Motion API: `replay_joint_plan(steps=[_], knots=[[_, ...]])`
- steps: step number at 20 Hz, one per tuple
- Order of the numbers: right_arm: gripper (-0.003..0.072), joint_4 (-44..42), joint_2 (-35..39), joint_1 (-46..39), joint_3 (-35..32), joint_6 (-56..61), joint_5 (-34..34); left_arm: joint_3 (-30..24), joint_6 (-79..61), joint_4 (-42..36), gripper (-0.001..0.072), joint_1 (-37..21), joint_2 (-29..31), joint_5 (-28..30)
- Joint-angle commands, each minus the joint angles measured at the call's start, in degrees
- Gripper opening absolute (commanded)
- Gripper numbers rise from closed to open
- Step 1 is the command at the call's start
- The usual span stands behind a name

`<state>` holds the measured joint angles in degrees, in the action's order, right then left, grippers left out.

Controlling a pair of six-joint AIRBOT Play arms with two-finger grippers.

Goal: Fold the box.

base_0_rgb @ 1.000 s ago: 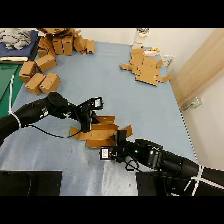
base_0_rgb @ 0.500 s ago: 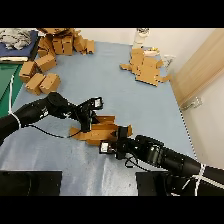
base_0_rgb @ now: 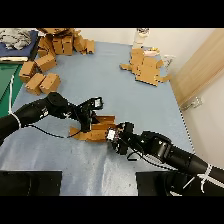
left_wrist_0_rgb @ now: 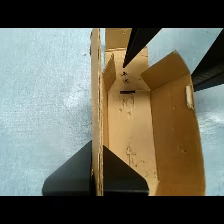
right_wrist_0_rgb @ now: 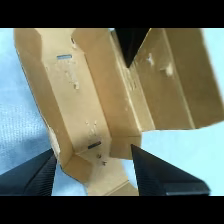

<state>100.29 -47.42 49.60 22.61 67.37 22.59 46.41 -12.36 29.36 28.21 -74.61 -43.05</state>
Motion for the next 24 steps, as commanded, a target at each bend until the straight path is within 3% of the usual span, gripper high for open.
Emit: replay_joint_plan(steps=[1, 4, 7, 9, 11, 13, 15, 19, 24], knots=[[0.072, -1.4, 0.5, -1.9, 0.0, -2.9, -2.2, 0.1, 0.0, 0.0, 0.0012, 0.0, 0.0, 0.0], [0.072, -10.1, 0.5, -5.0, 0.0, -13.1, -5.4, 0.1, 0.0, 0.0, 0.0012, 0.0, 0.0, 0.0], [0.072, -34.4, 0.2, -11.1, 0.0, -39.0, -4.9, 0.1, 0.0, 0.0, 0.0012, 0.0, 0.0, 0.0], [0.072, -56.6, 0.2, -17.0, 0.0, -62.7, 0.5, 0.1, 0.0, 0.0, 0.0012, 0.0, 0.0, 0.0], [0.072, -70.7, -1.2, -25.2, 0.4, -80.3, 12.1, 0.1, 0.0, 0.0, 0.0012, 0.0, 0.0, 0.0], [0.072, -74.4, -4.1, -31.7, 2.1, -86.0, 20.9, 0.1, 0.0, 0.0, 0.0012, 0.0, 0.0, 0.0], [0.072, -73.7, -7.5, -34.2, 4.6, -86.4, 24.6, 0.1, 0.0, 0.0, 0.0012, 0.0, 0.0, 0.0], [0.072, -73.5, -14.1, -34.2, 8.7, -89.2, 26.6, 0.1, 0.0, 0.0, 0.0012, 0.0, 0.0, 0.0], [0.072, -73.5, -18.0, -34.1, 9.3, -89.5, 26.6, 0.1, 0.0, 0.0, 0.0012, 0.0, 0.0, 0.0]])
